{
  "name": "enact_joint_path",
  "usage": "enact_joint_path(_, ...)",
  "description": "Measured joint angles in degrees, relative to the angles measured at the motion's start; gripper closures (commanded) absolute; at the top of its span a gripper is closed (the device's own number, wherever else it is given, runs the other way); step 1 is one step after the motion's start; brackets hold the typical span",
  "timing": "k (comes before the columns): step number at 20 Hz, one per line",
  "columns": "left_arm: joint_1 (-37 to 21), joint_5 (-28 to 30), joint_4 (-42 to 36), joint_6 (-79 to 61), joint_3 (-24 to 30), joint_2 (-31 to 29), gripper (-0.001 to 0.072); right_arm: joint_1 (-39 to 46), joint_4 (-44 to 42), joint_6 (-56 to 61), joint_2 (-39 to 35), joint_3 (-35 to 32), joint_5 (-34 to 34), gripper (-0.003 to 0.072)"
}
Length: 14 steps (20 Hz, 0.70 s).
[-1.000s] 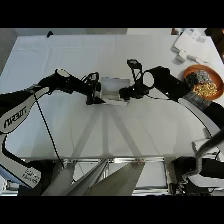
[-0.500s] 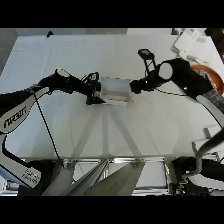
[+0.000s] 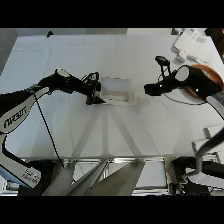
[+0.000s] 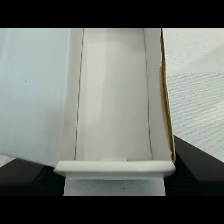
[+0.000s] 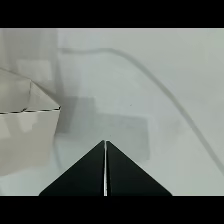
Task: Fold the box and place the chain.
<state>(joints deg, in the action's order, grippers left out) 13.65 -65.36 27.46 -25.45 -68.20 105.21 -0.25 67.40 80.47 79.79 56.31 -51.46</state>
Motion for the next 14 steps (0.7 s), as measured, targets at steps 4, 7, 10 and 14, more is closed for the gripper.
enact_joint_path(4,0.00,0.00,0.00,0.00,0.00,0.00,0.0273,-0.09,-7.98,-2.99,2.40,-3.63,5.18,0.0680)
enact_joint_path(7,0.00,0.00,0.00,0.00,0.00,0.00,0.0273,-1.22,-10.86,-3.87,4.55,-4.50,7.54,0.0680)
enact_joint_path(10,0.00,-0.02,0.00,0.02,0.00,0.00,0.0273,-2.16,-14.58,-5.97,6.23,-4.83,8.50,0.0680)
enact_joint_path(14,0.00,0.00,0.00,0.02,0.00,0.00,0.0273,-2.60,-23.32,-14.47,6.14,-4.96,7.13,0.0677)
